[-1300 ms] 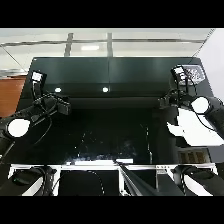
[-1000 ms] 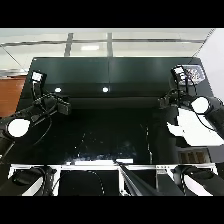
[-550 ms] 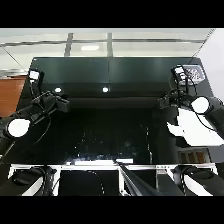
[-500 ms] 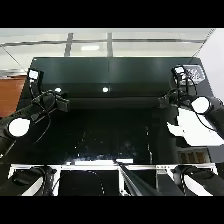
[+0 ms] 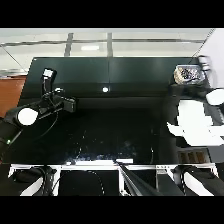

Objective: Fold the box and place the chain.

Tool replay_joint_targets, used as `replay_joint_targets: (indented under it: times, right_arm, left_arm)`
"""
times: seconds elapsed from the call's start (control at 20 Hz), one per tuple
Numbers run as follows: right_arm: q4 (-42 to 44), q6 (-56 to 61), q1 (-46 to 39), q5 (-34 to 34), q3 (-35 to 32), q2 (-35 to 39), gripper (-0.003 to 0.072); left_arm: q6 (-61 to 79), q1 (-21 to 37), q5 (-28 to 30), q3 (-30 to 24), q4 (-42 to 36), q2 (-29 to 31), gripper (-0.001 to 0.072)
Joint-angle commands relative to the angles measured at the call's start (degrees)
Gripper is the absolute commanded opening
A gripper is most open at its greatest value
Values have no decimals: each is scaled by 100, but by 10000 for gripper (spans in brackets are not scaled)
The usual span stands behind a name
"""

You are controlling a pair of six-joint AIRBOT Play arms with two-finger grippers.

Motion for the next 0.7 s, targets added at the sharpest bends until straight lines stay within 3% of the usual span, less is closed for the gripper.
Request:
replay_joint_targets:
  times: [0.0, 0.15, 0.3, 0.45, 0.65]
  right_arm:
    - [-1998, 1147, -1969, 713, 568, -35, 720]
    - [-1377, 1202, -4334, 1169, 942, -330, 720]
    - [280, -658, -6004, 2096, 1362, -942, 720]
    - [1080, -2514, -6605, 3230, 1526, -1746, 720]
    - [1108, -3032, -6605, 3716, 1829, -2691, 720]
  left_arm:
    - [-872, 258, -1784, 391, 767, -26, 711]
    - [-1012, 420, -2124, 387, 772, -11, 711]
    - [-1014, 415, -2114, 387, 675, -11, 711]
    - [-1012, 415, -2127, 387, 662, -11, 711]
    - [-1012, 415, -2170, 387, 341, -11, 711]
